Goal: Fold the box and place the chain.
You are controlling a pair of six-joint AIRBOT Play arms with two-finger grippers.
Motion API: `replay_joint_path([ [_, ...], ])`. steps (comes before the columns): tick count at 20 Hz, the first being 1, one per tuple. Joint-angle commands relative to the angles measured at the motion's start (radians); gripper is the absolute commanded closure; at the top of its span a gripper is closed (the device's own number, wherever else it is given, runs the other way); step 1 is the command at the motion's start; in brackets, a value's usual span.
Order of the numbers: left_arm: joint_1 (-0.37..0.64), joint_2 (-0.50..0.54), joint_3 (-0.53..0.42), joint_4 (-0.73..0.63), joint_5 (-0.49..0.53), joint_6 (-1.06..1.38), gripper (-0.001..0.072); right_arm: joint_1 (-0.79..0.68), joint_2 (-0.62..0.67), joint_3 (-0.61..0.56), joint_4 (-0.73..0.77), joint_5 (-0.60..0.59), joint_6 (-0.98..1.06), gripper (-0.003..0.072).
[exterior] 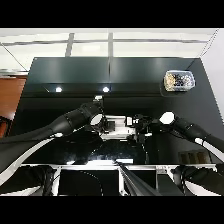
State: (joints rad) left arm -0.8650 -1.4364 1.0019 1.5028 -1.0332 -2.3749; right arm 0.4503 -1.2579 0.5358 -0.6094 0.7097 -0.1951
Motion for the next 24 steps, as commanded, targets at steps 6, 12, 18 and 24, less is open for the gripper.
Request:
replay_joint_path([
  [6,-0.012,-0.017,0.016,0.016,-0.024,-0.016,0.0492,0.000,0.000,0.000,0.000,0.000,0.000,0.0207],
  [12,-0.012,-0.021,0.016,0.010,-0.019,-0.016,0.0681,0.000,0.000,0.000,0.000,0.000,0.000,0.0207],
  [18,-0.012,-0.022,0.017,0.006,-0.025,-0.016,0.0347,0.000,0.000,0.000,0.000,0.000,0.000,0.0207],
  [24,-0.006,-0.022,0.017,0.006,-0.023,-0.016,0.0681,0.000,0.000,0.000,0.000,0.000,0.000,0.0207],
])
